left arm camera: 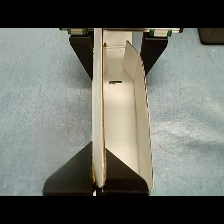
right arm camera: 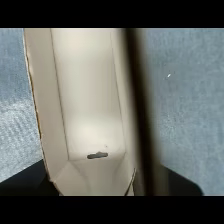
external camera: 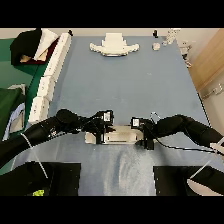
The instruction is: Fold the box.
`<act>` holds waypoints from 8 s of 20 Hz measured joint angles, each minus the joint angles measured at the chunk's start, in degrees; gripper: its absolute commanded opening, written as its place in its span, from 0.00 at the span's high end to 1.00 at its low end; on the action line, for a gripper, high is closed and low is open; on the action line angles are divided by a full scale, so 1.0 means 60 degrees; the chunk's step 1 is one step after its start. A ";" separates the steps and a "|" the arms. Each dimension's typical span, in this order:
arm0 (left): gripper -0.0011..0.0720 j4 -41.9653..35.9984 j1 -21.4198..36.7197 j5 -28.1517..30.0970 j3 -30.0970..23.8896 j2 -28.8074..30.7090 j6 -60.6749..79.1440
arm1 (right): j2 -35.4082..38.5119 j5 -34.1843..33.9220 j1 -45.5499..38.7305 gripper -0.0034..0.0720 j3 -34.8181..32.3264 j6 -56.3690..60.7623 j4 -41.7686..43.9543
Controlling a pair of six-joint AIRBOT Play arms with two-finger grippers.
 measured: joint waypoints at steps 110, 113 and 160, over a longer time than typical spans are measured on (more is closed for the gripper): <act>0.84 0.1807 -0.0583 0.0503 -0.0750 0.0251 -0.1883 | 0.0000 0.0011 0.0007 0.26 -0.0007 0.0000 -0.0011; 0.20 0.1698 -0.0601 0.0554 -0.0652 0.0047 -0.1821 | 0.0000 0.0007 0.0007 0.26 -0.0007 -0.0004 -0.0011; 0.97 0.5391 0.1530 -0.2007 -0.0831 0.1464 -1.7999 | 0.0000 0.0011 0.0007 0.26 -0.0007 0.0000 -0.0029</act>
